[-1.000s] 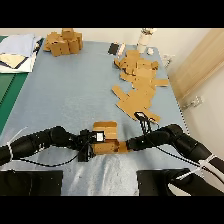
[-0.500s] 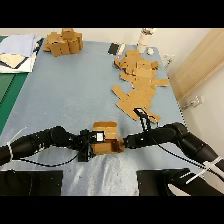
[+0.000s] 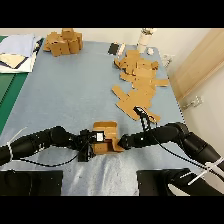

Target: Fold the box.

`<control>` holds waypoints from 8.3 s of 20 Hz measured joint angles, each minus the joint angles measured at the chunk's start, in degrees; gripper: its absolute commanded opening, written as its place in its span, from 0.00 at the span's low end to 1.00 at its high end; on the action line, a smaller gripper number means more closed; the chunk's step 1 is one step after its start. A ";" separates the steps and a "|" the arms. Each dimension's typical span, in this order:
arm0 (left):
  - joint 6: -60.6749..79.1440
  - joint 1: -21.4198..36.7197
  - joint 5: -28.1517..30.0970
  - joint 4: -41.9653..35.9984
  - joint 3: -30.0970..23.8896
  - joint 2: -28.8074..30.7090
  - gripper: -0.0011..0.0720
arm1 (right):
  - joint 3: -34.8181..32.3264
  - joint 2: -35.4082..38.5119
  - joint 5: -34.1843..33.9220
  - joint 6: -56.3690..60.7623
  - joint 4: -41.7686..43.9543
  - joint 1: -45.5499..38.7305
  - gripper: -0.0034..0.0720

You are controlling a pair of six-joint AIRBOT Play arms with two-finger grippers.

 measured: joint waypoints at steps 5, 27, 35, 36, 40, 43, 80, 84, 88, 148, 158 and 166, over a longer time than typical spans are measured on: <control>-0.02 0.00 0.00 0.00 0.00 0.00 0.73 | 0.02 -1.27 0.76 0.02 1.20 2.43 0.68; -0.02 0.00 0.00 0.00 0.00 0.00 0.73 | 21.00 -23.93 -9.29 43.91 -29.83 25.31 0.63; -0.02 -0.04 0.00 0.00 0.00 0.00 0.73 | 25.79 -31.28 -15.82 49.29 -33.20 27.96 0.07; -0.07 -0.07 0.00 0.00 0.00 0.00 0.73 | 26.01 -31.52 -16.28 49.83 -33.38 28.02 0.05; -0.07 -0.07 0.00 -0.02 0.00 0.00 0.73 | 26.32 -32.02 -17.22 49.94 -33.86 28.15 0.20; 0.02 -0.07 0.00 0.00 0.00 0.00 0.73 | 26.38 -31.74 -17.70 49.09 -33.86 28.20 0.65; 0.00 -0.07 0.02 0.02 0.00 0.00 0.73 | 14.64 -18.69 0.28 -46.31 10.80 9.25 0.05; 0.00 -0.07 0.02 0.02 0.00 0.00 0.73 | 11.78 -13.57 7.50 -37.75 -4.11 17.46 0.05; 0.00 -0.07 0.02 0.02 0.00 0.00 0.73 | 8.41 -8.09 13.00 -29.20 -17.79 25.22 0.05; 0.00 -0.07 0.02 0.00 0.00 0.00 0.73 | 1.64 -4.44 10.69 2.03 -75.97 55.04 0.26; 0.00 -0.07 0.02 0.02 0.00 -0.02 0.73 | 2.93 -2.86 10.29 3.54 -68.22 56.11 0.26; 0.00 -0.07 0.02 0.02 0.00 0.00 0.73 | -6.54 13.79 19.10 53.92 -51.19 55.52 0.05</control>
